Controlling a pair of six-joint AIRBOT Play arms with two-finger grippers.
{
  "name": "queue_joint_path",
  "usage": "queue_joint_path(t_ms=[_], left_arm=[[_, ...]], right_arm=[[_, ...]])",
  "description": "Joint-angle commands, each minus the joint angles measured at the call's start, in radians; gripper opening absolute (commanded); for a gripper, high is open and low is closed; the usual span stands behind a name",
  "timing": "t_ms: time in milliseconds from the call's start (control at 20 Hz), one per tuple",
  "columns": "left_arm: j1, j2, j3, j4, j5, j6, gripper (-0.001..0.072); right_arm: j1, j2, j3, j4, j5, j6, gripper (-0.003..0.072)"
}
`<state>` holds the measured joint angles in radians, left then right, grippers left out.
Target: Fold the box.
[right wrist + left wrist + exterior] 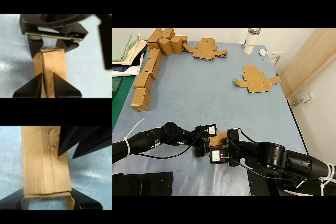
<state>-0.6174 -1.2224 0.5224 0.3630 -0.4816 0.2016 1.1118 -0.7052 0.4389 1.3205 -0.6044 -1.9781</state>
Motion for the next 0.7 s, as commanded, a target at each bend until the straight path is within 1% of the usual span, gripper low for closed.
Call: queue_joint_path(t_ms=[0,100,200,250,300,350,400,450,500,600,650], left_arm=[[0.0,0.0,0.0,0.0,0.001,0.0,0.0213],[0.0,0.0,0.0,0.0,0.0,0.0,0.0212],[0.0,0.0,0.0,0.0,0.001,0.0,0.0212],[0.0,0.0,0.0,0.0,0.0,0.0,0.0213],[0.0,0.0,0.0,0.0,0.0,0.0,0.0212],[0.0,0.0,0.0,0.0,0.0,0.0,0.0213],[0.0,0.0,0.0,0.0,0.001,0.0,0.0212],[0.0,0.0,0.0,0.0,0.001,0.0,0.0213],[0.0,0.0,0.0,0.0,0.001,0.0,0.0212],[0.0,0.0,0.0,0.0,0.0,0.0,0.0212],[0.0,0.0,0.0,0.0,0.001,0.0,0.0212]], right_arm=[[-0.005,0.085,0.006,0.008,-0.129,0.17,0.0242],[-0.018,0.145,0.006,0.002,-0.25,0.332,0.0242],[-0.021,0.198,0.006,0.0,-0.375,0.553,0.0228],[-0.021,0.213,0.006,0.0,-0.434,0.695,0.0177],[-0.021,0.222,0.006,0.005,-0.495,0.845,0.0002],[-0.021,0.222,0.006,0.025,-0.536,0.968,0.0002],[-0.021,0.219,0.004,0.079,-0.549,1.07,0.0001],[-0.021,0.217,-0.002,0.158,-0.524,1.157,0.0],[-0.021,0.214,-0.021,0.264,-0.457,1.213,0.0],[-0.021,0.206,-0.095,0.504,-0.246,1.226,0.0],[-0.021,0.206,-0.141,0.587,-0.108,1.226,0.0]])
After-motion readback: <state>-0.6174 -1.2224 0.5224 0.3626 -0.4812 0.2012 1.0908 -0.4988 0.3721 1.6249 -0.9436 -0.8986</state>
